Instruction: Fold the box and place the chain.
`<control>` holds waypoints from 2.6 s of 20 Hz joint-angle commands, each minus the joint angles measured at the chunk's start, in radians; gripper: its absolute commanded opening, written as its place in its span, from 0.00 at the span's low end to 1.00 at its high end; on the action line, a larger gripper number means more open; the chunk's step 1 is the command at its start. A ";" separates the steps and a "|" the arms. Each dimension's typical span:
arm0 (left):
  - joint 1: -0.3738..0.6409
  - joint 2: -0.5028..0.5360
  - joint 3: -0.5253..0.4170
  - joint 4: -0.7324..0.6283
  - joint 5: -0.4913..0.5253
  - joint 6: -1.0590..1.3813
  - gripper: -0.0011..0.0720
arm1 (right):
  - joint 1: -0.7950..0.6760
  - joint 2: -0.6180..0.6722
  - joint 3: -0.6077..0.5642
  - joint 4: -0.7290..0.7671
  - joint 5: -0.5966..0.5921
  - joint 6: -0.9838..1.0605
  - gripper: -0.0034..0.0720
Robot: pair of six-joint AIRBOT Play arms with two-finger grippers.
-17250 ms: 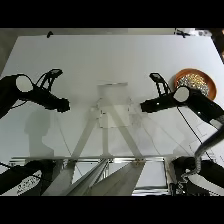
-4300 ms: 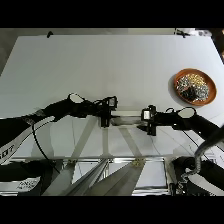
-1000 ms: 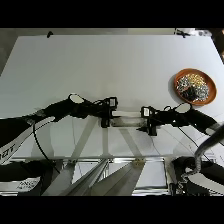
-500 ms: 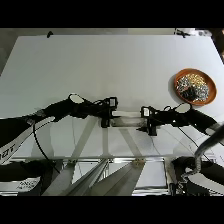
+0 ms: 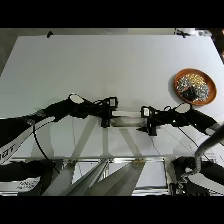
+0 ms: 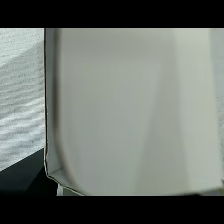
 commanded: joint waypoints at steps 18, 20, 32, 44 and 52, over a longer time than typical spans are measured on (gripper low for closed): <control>0.002 0.127 0.000 0.212 -0.064 -0.271 0.72 | 0.001 0.000 0.000 0.001 0.002 0.000 0.59; 0.002 0.188 0.000 0.369 -0.065 -0.410 0.72 | 0.001 0.000 0.000 0.000 0.002 0.000 0.59; -0.008 0.468 0.000 0.465 -0.296 -0.875 0.03 | 0.001 0.000 0.000 0.001 0.002 0.000 0.59; -0.163 0.199 0.000 -0.031 0.370 -0.881 0.02 | 0.001 0.000 0.000 0.001 0.002 0.000 0.59; -0.163 0.119 0.000 -0.019 0.318 -1.049 0.02 | 0.001 0.000 0.000 0.000 0.002 0.000 0.59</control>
